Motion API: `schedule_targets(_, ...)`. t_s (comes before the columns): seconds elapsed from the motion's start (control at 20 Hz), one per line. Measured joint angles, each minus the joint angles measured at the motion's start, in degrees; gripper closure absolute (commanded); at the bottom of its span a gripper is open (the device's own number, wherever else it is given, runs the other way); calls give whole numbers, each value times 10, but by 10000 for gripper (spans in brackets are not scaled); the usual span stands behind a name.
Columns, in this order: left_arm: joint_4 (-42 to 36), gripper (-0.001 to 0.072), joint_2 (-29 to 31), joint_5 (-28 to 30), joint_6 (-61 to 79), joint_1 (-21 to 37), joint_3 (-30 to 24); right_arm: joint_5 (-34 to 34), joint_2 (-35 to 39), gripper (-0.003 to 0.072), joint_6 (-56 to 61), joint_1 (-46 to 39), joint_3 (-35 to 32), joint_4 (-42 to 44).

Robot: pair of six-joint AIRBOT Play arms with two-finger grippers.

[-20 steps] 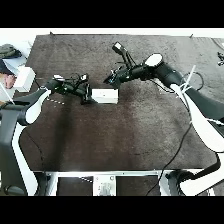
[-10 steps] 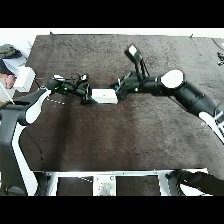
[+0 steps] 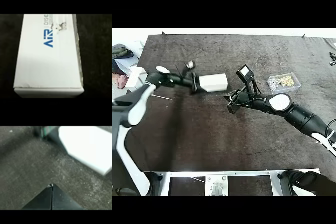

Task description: Fold the box and place the chain.

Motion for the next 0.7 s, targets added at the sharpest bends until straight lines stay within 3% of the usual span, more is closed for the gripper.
schedule_targets(0.15,-15,705,80,37,-66,39,-12,-10,2,703,0,2,-3,0)
schedule_targets(0.3,-22,705,184,96,-110,88,-76,-21,2,703,0,3,-5,0)
schedule_targets(0.45,-26,705,305,177,-136,154,-187,-26,2,703,0,3,-5,0)
schedule_targets(0.7,4,705,494,251,-198,300,-410,-30,2,703,0,3,-5,0)
